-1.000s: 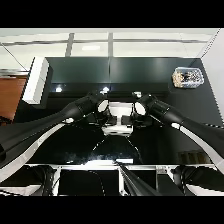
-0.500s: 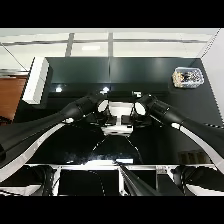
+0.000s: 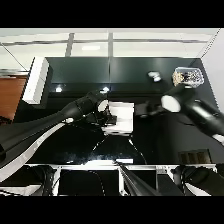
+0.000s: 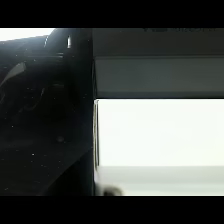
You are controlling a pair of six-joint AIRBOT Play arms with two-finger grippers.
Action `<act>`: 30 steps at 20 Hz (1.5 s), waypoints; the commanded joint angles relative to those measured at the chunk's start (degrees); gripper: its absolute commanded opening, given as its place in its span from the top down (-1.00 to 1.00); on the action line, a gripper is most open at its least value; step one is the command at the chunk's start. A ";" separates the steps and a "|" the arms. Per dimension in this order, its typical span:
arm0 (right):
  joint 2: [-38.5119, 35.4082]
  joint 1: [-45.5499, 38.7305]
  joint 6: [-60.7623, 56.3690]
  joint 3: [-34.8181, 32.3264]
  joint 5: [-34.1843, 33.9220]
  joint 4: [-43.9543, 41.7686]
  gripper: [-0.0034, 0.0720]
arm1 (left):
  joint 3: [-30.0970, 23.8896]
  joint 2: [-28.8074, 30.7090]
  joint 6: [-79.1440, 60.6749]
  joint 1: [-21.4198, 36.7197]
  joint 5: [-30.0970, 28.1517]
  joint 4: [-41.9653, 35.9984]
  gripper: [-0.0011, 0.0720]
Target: Fold the box and place the chain.
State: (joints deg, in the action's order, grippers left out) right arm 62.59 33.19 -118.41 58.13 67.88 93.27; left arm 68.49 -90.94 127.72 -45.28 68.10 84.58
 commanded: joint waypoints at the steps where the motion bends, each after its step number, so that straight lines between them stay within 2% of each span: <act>1: -6.25 -5.05 1.20 -0.39 1.16 27.08 -0.13 | 0.04 0.00 0.04 0.02 -0.11 0.02 0.89; 2: -6.10 -7.96 1.20 -1.31 -2.43 31.82 -0.12 | 0.04 0.00 0.04 0.02 -0.11 0.02 0.89; 3: -5.86 -12.22 1.18 -2.56 -8.94 33.20 -0.08 | 0.04 0.00 0.04 0.04 -0.13 0.04 0.89; 5: -4.37 -21.86 -2.64 -4.96 -24.85 32.33 -0.08 | 0.04 0.00 0.02 0.04 -0.13 0.46 0.89; 6: -2.45 -26.45 -8.24 -5.03 -30.12 32.15 -0.08 | 0.04 0.00 0.04 0.04 -0.20 0.44 0.89; 7: 0.55 -31.17 -13.05 -4.20 -33.79 29.27 -0.27 | 0.04 0.00 0.02 0.04 -0.22 0.46 0.89; 8: 5.14 -35.76 -10.84 -1.62 -35.41 21.03 -0.99 | 0.04 0.00 0.02 0.13 -0.39 0.44 0.89; 10: 15.61 -42.64 7.30 8.70 -30.25 -0.04 -1.00 | 0.04 0.00 0.02 0.15 -0.35 0.35 0.89; 11: 21.64 -45.46 13.20 16.22 -23.65 -6.67 -1.00 | 0.04 0.00 0.02 0.15 -0.37 0.24 0.89; 14: 36.92 -50.01 12.50 37.00 -4.22 -7.54 -1.00 | 0.04 0.00 0.02 0.15 -0.35 0.24 0.89; 16: 43.06 -51.17 12.52 44.94 -0.31 -7.54 -1.00 | 0.04 0.00 0.02 0.15 -0.31 0.24 0.89; 19: 47.87 -51.41 12.63 49.46 -2.01 -7.30 -1.00 | 0.04 0.00 0.02 0.15 -0.31 0.22 0.89; 22: 50.27 -51.28 13.09 49.70 -7.28 -7.10 -0.99 | 0.02 0.00 0.02 0.15 0.11 0.22 0.89; 23: 50.80 -51.28 13.03 49.70 -8.66 -6.62 -0.97 | 0.02 0.00 0.02 0.15 0.11 0.22 0.89; 24: 51.23 -51.28 13.03 49.70 -9.44 -6.16 -0.83 | 0.02 0.00 0.02 0.15 0.09 0.22 0.89; 28: 53.29 -51.28 13.03 49.70 -12.00 -6.01 -0.83 | 0.02 0.00 0.04 0.15 0.00 0.22 0.89; 29: 53.75 -51.28 13.00 49.70 -12.48 -6.03 -0.70 | 0.02 0.00 0.04 0.15 0.00 0.20 0.89; 30: 54.14 -51.28 13.00 49.70 -13.07 -6.01 -0.70 | 0.02 0.00 0.04 0.15 0.00 0.22 0.89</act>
State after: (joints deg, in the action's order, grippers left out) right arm 115.20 -18.06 -105.43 107.61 57.06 87.02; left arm 68.49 -90.91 127.79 -45.17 68.14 84.82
